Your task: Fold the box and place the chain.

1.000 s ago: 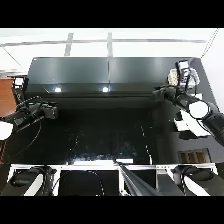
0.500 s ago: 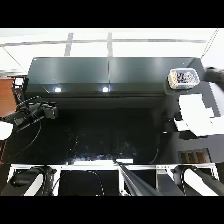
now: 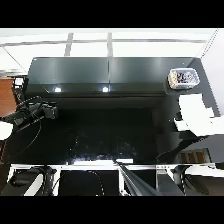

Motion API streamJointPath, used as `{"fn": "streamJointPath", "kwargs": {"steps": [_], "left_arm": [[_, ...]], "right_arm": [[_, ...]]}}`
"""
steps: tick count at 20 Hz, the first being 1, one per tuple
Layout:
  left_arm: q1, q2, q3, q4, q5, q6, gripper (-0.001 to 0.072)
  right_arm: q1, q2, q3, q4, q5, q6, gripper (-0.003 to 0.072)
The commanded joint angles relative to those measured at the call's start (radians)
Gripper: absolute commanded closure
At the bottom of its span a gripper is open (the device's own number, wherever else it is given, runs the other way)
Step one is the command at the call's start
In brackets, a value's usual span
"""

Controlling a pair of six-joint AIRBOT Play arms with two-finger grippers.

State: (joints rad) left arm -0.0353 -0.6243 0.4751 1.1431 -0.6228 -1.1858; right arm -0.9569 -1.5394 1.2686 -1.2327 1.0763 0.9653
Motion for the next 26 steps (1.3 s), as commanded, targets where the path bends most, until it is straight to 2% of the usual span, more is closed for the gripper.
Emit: {"fn": "streamJointPath", "kwargs": {"steps": [1, 2, 3, 5, 6, 7, 10, 11, 14, 17, 20, 23, 25, 26], "left_arm": [[-0.001, 0.001, 0.0, 0.0, 0.0, 0.0, 0.0685], [-0.001, 0.001, 0.0, 0.0, 0.0, 0.0, 0.0685], [-0.001, 0.001, 0.0, 0.0, 0.0, 0.0, 0.0685], [-0.001, 0.001, 0.0, 0.0, 0.0, 0.0, 0.0685], [-0.001, 0.001, 0.0, 0.0, 0.0, 0.0, 0.0686], [-0.001, 0.001, 0.0, 0.0, 0.0, 0.0, 0.0685], [-0.001, 0.001, 0.0, 0.0, 0.0, 0.0, 0.0686], [-0.001, 0.001, 0.0, 0.0, 0.0, 0.0, 0.0685], [-0.001, 0.001, 0.0, 0.0, 0.0, 0.0, 0.0685], [-0.001, 0.001, 0.0, 0.0, 0.0, 0.0, 0.0685], [-0.001, 0.001, 0.0, 0.0, 0.0, 0.0, 0.0685], [-0.001, 0.001, 0.0, 0.0, 0.0, 0.0, 0.0685], [-0.001, 0.001, 0.0, 0.0, 0.0, 0.0, 0.0685], [-0.001, 0.001, 0.0, 0.0, 0.0, 0.0, 0.0685]], "right_arm": [[-0.026, -0.099, 0.048, -0.032, 0.159, -0.108, -0.0021], [-0.026, -0.113, 0.048, -0.031, 0.173, -0.121, -0.002], [-0.023, -0.119, 0.048, -0.024, 0.18, -0.141, 0.0062], [-0.013, -0.118, 0.049, -0.024, 0.179, -0.147, 0.037], [-0.004, -0.116, 0.049, -0.024, 0.188, -0.156, 0.0581], [0.009, -0.112, 0.049, -0.023, 0.209, -0.184, 0.0632], [0.066, -0.08, 0.048, 0.008, 0.242, -0.196, 0.0635], [0.087, -0.065, 0.048, 0.027, 0.251, -0.196, 0.0673], [0.164, -0.009, 0.04, 0.062, 0.283, -0.178, 0.0673], [0.261, 0.091, -0.027, 0.076, 0.268, -0.13, 0.0674], [0.364, 0.209, -0.154, 0.157, 0.228, -0.074, 0.0673], [0.487, 0.312, -0.311, 0.348, 0.191, -0.061, 0.0674], [0.6, 0.38, -0.425, 0.436, 0.097, -0.048, 0.0673], [0.664, 0.415, -0.488, 0.471, 0.014, -0.024, 0.0673]]}}
